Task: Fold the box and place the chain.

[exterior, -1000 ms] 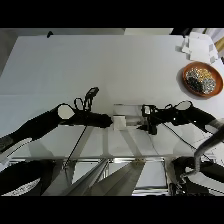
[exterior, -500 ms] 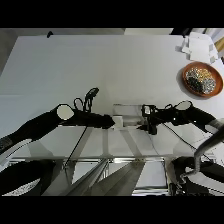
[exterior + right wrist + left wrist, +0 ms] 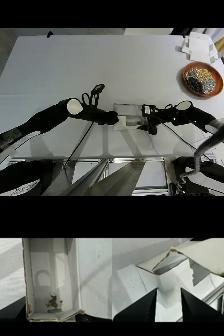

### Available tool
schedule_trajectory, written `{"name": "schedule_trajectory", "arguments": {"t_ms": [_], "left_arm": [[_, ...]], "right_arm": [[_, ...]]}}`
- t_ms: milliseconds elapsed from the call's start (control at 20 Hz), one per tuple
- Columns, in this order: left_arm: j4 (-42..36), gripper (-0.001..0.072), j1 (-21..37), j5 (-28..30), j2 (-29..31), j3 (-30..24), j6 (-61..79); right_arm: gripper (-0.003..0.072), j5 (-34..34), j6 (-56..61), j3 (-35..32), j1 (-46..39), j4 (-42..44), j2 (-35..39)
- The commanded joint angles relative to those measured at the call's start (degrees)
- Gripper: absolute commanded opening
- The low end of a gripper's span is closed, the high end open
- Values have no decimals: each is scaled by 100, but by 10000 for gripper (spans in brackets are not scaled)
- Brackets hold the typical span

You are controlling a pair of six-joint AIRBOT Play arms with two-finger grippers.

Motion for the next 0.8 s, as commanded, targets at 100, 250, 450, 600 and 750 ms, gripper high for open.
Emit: {"name": "schedule_trajectory", "arguments": {"t_ms": [100,250,450,600,750], "left_arm": [[1303,333,-273,-310,-85,422,-1394],[1932,333,-400,-612,-85,629,-2065],[2162,333,-590,-715,-223,713,-2514],[2317,333,-774,-863,-505,927,-2756],[2739,333,-938,-1117,-793,1368,-3147]], "right_arm": [[297,2,-2,2,0,0,2],[297,0,-2,2,0,0,2],[297,2,-2,2,0,-2,2],[297,0,-2,2,0,-2,2],[297,0,-2,2,0,-2,2]]}}
